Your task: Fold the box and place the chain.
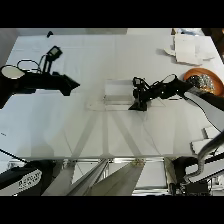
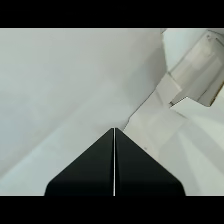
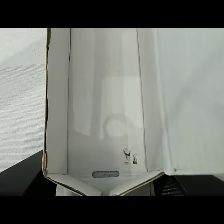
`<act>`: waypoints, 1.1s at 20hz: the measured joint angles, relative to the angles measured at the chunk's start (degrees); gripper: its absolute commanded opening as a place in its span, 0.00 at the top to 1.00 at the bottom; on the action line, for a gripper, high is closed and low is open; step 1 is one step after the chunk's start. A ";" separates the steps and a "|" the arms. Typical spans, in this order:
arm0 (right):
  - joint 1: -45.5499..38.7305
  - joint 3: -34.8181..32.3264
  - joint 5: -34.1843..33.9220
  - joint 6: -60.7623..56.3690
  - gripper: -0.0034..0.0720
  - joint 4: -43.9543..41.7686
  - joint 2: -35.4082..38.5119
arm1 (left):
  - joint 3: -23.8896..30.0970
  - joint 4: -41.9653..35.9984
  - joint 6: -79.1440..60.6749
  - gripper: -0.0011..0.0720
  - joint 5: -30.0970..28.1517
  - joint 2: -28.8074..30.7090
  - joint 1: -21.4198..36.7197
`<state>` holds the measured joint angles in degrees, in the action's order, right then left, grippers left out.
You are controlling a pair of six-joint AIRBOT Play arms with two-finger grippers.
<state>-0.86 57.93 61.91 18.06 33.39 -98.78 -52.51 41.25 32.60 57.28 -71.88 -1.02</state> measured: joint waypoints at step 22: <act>0.00 0.00 0.02 0.00 0.27 0.02 0.00 | 3.08 8.00 36.02 0.96 -7.34 -10.45 -14.62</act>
<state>-0.86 57.93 61.93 18.06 33.41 -98.78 -49.43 49.25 68.62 49.93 -82.32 -15.64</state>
